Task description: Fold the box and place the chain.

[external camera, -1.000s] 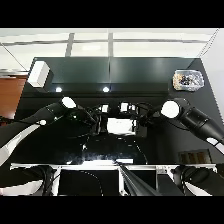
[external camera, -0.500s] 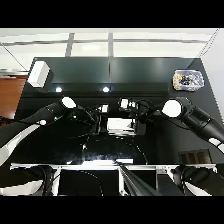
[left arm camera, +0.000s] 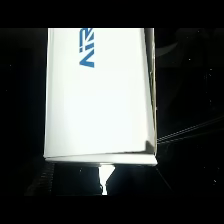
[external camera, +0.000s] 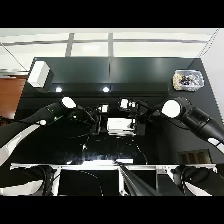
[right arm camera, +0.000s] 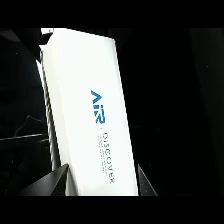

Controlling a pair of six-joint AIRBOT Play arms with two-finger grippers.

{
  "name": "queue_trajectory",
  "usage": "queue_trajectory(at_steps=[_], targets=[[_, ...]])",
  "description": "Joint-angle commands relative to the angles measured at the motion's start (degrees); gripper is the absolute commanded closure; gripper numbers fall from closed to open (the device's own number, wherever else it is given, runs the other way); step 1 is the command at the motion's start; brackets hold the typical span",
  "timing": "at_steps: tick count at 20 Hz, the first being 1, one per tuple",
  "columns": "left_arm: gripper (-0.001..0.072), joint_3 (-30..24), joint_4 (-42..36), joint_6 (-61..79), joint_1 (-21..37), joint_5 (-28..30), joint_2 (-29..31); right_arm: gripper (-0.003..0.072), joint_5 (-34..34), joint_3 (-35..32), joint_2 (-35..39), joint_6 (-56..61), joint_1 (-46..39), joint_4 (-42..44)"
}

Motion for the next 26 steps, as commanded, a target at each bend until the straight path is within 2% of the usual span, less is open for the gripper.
queue_trajectory(at_steps=[1, 6, 21, 26], targets=[[0.0435, 0.0, 0.0, 0.0, 0.0, 0.0, 0.0, 0.0197, -0.4, -0.1, -0.6, 0.0, 0.0, 0.0], [0.0435, 0.0, 0.0, 0.0, 0.0, 0.0, 0.0, 0.0197, -1.5, -0.1, -0.7, 0.0, 0.0, 0.0], [0.0435, 0.0, 0.0, 0.0, 0.0, 0.0, 0.0, 0.0197, 1.9, -0.1, -1.2, 0.0, 0.1, 1.8], [0.0435, 0.0, 0.0, 0.0, 0.0, 0.0, 0.0, 0.0198, 0.0, -0.2, -1.2, 0.0, 0.1, 1.7]])
